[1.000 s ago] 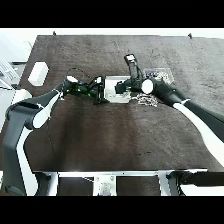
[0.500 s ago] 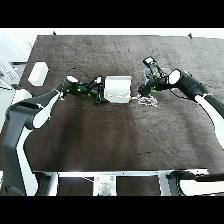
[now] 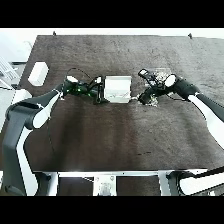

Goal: Fold the box and place the chain.

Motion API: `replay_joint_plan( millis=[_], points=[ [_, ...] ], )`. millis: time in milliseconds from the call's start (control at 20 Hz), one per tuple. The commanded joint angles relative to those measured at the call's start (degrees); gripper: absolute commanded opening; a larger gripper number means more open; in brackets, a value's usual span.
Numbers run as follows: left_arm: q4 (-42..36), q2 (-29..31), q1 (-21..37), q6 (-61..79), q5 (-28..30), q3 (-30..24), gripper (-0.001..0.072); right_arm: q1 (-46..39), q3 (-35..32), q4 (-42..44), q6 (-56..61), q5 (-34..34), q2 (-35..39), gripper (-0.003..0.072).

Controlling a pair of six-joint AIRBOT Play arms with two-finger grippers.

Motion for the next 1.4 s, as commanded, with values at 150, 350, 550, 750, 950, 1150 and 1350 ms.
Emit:
replay_joint_plan(
  millis=[150, 350, 550, 750, 950, 1150, 1350],
  points=[
    [0.02, 0.02, 0.02, 0.02, 0.02, 0.04, 0.0290, -0.07, 0.63, 0.17, -3.21, -0.07, -3.30, 0.0321],
    [0.02, 0.02, 0.02, 0.02, 0.02, 0.04, 0.0290, -0.39, 2.12, 0.15, -3.15, -2.27, -3.91, 0.0033],
    [0.02, 0.02, 0.02, 0.02, 0.02, 0.04, 0.0290, -0.26, 4.17, 0.94, -2.91, 0.96, -1.55, 0.0006],
    [0.02, 0.02, 0.02, 0.02, 0.02, 0.04, 0.0290, -0.31, 4.17, 1.70, -2.38, 1.79, 5.90, 0.0005],
    [0.02, 0.04, 0.02, 0.02, 0.02, 0.04, 0.0290, -0.35, 3.72, 2.54, -0.20, 2.23, 5.64, 0.0448],
    [0.02, 0.04, 0.02, 0.02, 0.02, 0.04, 0.0290, -0.31, 3.74, 2.56, -1.66, 2.16, -1.75, 0.0374],
    [0.02, 0.02, 0.02, 0.02, 0.02, 0.04, 0.0290, -0.33, 3.89, 2.56, -1.70, 1.92, -5.53, 0.0366]
  ],
)
